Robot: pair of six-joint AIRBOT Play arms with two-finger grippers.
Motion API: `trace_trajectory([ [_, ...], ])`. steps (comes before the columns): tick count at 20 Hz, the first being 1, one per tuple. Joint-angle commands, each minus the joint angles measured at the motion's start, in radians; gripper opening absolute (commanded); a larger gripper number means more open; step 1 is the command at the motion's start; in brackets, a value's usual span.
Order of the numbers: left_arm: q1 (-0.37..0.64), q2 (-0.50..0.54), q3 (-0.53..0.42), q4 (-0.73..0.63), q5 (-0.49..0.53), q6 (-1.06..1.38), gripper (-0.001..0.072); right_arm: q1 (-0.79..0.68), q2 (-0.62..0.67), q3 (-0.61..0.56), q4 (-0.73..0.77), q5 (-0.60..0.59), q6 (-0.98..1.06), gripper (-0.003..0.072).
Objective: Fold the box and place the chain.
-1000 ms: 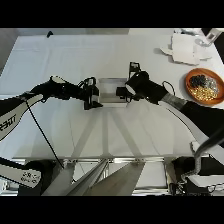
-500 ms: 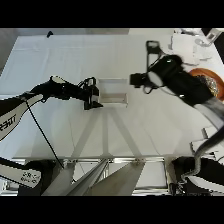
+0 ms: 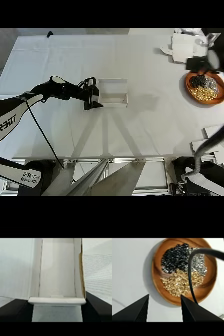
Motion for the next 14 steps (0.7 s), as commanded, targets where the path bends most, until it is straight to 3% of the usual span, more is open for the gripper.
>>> trace_trajectory([
  [1, 0.0, 0.001, 0.0, 0.0, 0.001, 0.0, 0.0155, -0.213, -0.017, 0.0, 0.152, -0.067, -0.181, 0.0433],
  [6, 0.0, 0.001, 0.0, 0.0, 0.001, 0.0, 0.0155, -0.455, -0.169, 0.0, 0.378, -0.087, -0.31, 0.0434],
  [11, 0.0, 0.001, 0.0, 0.0, 0.0, 0.0, 0.0155, -0.514, -0.332, 0.0, 0.435, -0.178, -0.485, 0.0434],
  [14, 0.0, 0.001, 0.0, 0.0, 0.001, 0.0, 0.0155, -0.515, -0.422, 0.001, 0.39, -0.197, -0.489, 0.0435],
])
